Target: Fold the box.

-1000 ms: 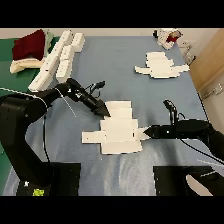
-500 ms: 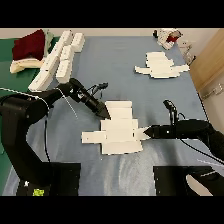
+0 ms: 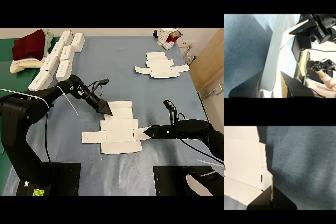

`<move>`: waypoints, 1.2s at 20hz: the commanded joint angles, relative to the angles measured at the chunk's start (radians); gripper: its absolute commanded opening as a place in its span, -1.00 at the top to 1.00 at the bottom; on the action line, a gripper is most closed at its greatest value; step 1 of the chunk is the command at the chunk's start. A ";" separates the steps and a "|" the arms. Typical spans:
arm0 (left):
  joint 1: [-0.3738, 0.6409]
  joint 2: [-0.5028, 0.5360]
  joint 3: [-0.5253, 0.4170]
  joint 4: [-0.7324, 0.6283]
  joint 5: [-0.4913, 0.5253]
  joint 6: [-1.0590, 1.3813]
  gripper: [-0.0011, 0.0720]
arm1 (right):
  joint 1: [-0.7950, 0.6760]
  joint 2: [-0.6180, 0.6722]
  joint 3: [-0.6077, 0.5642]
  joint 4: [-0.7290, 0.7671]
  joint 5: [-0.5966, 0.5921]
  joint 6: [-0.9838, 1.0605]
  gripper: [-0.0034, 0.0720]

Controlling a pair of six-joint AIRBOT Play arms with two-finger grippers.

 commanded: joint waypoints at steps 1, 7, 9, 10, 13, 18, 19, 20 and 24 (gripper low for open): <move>-0.002 0.000 0.013 0.002 0.000 -0.014 0.00 | 0.001 0.000 0.000 -0.009 0.000 0.000 0.90; -0.025 0.000 0.013 0.021 -0.027 -0.004 0.41 | 0.001 0.000 0.000 -0.010 0.001 0.000 0.90; -0.031 0.000 0.013 0.032 -0.042 0.022 0.71 | 0.001 0.000 0.000 -0.010 0.000 0.000 0.90; -0.030 0.000 0.013 0.032 -0.043 0.023 0.71 | 0.001 0.000 0.000 -0.010 0.000 0.000 0.90; -0.031 0.000 0.013 0.031 -0.043 0.023 0.71 | 0.001 0.000 0.000 -0.010 0.001 0.000 0.90; -0.031 0.000 0.013 0.031 -0.030 0.032 0.93 | 0.001 0.001 0.000 -0.010 0.002 0.000 0.90; -0.031 0.000 0.015 0.031 -0.021 0.034 0.93 | 0.000 0.001 0.000 -0.010 0.003 0.000 0.90; -0.031 0.000 0.018 0.027 -0.014 0.041 0.93 | 0.000 0.001 0.003 -0.011 0.005 0.000 0.90; -0.032 0.012 0.077 0.027 -0.006 0.062 0.94 | -0.001 0.001 0.050 -0.198 0.008 0.010 0.26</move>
